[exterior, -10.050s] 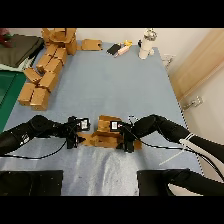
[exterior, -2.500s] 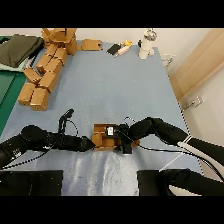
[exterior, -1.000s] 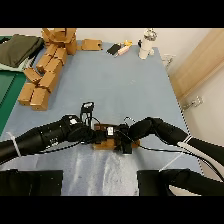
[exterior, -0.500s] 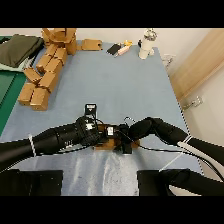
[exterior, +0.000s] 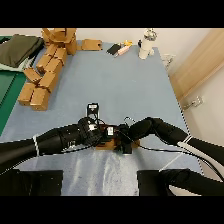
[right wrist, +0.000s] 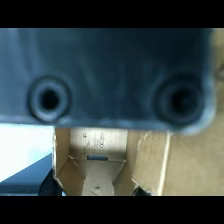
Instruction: Fold the box.
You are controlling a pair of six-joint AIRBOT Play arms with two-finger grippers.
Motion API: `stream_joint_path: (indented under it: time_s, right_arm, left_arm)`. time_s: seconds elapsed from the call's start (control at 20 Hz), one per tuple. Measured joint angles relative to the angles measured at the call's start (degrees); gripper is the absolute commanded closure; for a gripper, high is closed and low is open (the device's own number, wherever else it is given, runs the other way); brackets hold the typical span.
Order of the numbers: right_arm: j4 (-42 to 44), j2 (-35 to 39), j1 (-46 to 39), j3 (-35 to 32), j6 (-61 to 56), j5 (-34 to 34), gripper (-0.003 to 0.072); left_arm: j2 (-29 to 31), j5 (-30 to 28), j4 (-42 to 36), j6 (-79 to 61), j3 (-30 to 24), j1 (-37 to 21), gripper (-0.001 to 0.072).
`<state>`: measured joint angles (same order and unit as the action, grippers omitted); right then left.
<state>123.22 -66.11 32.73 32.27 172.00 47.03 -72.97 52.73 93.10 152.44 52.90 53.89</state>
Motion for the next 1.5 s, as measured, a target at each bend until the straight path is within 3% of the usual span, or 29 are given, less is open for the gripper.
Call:
stream_joint_path:
  time_s: [0.2,0.55,0.6,0.7,1.15,1.2,1.25,1.3,1.5]
  right_arm:
    - [0.0,0.0,0.0,0.0,0.0,0.0,0.0169]
    - [0.0,0.0,0.0,0.0,0.0,0.0,0.0169]
    - [0.0,0.0,0.0,0.0,0.0,0.0,0.0169]
    - [0.0,0.0,0.0,0.0,0.0,0.0,0.0169]
    - [0.0,0.0,0.0,0.0,0.0,0.0,0.0169]
    - [0.0,0.0,0.0,0.0,0.0,0.0,0.017]
    - [0.0,0.0,0.0,0.0,0.0,0.0,0.017]
    - [0.0,0.0,0.0,0.0,0.0,0.0,0.0169]
    - [0.0,0.0,0.0,0.0,0.1,0.0,0.0169]
  left_arm:
    - [-1.4,2.7,-1.4,0.2,0.8,0.1,0.0351]
    - [-3.8,2.0,-1.5,0.2,1.4,-0.1,0.0353]
    - [-4.1,1.8,-1.2,0.1,1.5,-0.1,0.0386]
    - [-4.3,2.3,-0.7,0.1,1.5,-0.1,0.0684]
    - [-4.5,2.6,0.1,-0.1,1.5,-0.1,0.0697]
    - [-4.5,2.6,0.0,-0.1,1.5,-0.1,0.0575]
    - [-4.5,2.2,-0.1,-0.1,1.5,-0.1,0.0265]
    - [-4.5,1.0,-0.6,-0.1,1.7,-0.1,0.0193]
    - [-4.4,4.6,-1.4,-0.3,2.5,-0.1,0.0192]
